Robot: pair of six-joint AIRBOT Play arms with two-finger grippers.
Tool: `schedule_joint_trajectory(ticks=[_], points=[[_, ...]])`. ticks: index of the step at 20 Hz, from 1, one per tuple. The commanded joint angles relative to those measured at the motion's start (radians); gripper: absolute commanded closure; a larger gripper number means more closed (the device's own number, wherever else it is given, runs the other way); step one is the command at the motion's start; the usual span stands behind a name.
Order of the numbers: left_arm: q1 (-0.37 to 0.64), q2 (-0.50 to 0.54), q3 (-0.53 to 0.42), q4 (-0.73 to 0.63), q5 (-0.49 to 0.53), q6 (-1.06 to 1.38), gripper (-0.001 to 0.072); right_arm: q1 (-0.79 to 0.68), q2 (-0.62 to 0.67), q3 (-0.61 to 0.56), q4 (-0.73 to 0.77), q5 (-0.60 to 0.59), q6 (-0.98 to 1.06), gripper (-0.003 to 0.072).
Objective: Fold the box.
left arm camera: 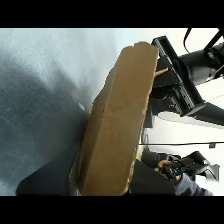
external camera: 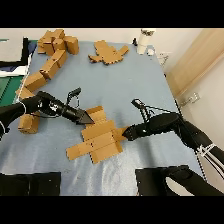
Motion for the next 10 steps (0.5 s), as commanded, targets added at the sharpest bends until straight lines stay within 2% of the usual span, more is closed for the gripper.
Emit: schedule_joint_trajectory(ticks=[1, 2, 3, 4, 9, 10], points=[[-0.005, -0.001, -0.003, -0.002, 0.033, 0.011, 0.043, 0.0, 0.0, 0.0, 0.0, 0.007, 0.001, 0.0685], [-0.005, -0.001, -0.003, -0.003, 0.039, 0.011, 0.043, 0.0, 0.0, 0.0, 0.0, 0.007, 0.0, 0.0684], [-0.005, -0.001, -0.003, -0.005, 0.047, 0.011, 0.0518, 0.0, 0.0, 0.0, 0.0, 0.009, 0.001, 0.0684], [-0.005, -0.001, -0.003, -0.008, 0.049, 0.03, 0.0682, 0.0, 0.0, 0.0, 0.0, 0.011, 0.001, 0.0684], [-0.005, -0.002, -0.003, -0.023, 0.049, 0.052, 0.0698, 0.0, 0.0, 0.0, 0.0, 0.014, 0.0, 0.0682], [-0.005, -0.002, 0.0, -0.024, 0.046, 0.058, 0.0699, 0.0, 0.0, 0.0, -0.004, 0.015, 0.001, 0.061]])
